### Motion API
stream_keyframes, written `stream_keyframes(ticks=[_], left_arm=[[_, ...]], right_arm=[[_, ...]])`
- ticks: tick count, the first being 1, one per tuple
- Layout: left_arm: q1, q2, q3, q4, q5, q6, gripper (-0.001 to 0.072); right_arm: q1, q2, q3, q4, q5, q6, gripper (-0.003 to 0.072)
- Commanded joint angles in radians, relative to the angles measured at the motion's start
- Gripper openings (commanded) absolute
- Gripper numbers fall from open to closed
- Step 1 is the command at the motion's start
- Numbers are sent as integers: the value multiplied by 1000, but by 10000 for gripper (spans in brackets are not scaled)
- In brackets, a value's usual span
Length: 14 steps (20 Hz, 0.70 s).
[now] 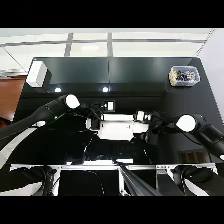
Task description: Fold the box and place the chain.
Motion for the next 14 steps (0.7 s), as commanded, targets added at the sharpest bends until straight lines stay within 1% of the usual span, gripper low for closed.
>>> stream_keyframes(ticks=[1,3,4,6,8,10,14], left_arm=[[-1,-2,0,6,5,-19,28],[-1,-2,-1,6,4,-19,27],[-1,-2,-1,6,4,-19,28],[-1,-2,-1,5,4,-19,28],[-1,-2,-1,6,4,-19,28],[-1,-2,-1,5,3,-19,28],[-1,-2,-1,-2,-18,-19,28]], right_arm=[[24,-53,-6,29,47,-143,705],[24,-61,-8,139,29,-159,705],[24,-63,-8,169,24,-170,705],[24,-81,-8,177,6,-162,705],[25,-105,-8,232,-5,-155,705],[40,-121,-9,226,-54,-156,705],[84,-133,-9,218,-79,-209,705]])
